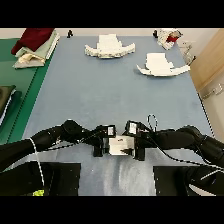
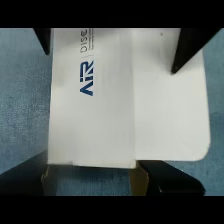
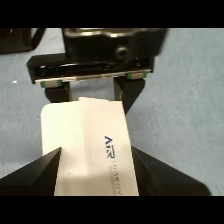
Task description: Fold the box.
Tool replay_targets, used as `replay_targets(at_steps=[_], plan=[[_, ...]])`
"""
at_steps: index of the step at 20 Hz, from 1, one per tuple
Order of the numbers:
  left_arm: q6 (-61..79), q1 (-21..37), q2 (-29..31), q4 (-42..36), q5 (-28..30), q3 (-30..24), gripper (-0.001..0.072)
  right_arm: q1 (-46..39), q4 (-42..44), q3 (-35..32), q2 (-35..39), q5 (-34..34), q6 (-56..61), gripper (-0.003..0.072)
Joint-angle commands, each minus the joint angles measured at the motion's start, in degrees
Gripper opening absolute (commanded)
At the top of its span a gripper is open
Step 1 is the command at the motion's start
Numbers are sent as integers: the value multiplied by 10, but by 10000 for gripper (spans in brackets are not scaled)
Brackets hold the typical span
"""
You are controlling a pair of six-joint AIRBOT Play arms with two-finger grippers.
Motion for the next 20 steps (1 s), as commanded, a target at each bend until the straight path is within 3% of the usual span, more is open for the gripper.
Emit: replay_targets(at_steps=[1, 9, 10, 11, 20], plan=[[0, 0, 0, 0, 0, 0, 519, 26, -31, 2, -18, 3, -17, 666], [0, 0, 0, 0, 0, 0, 519, 43, -101, 14, -40, 50, -17, 644], [0, 0, 0, 0, 0, 0, 519, 43, -107, 20, -40, 50, -17, 600], [0, 0, 0, 0, 0, 0, 519, 43, -112, 25, -40, 50, -17, 499], [0, 0, 0, 0, 0, 0, 519, 43, -119, 41, -22, 43, -17, 498]])
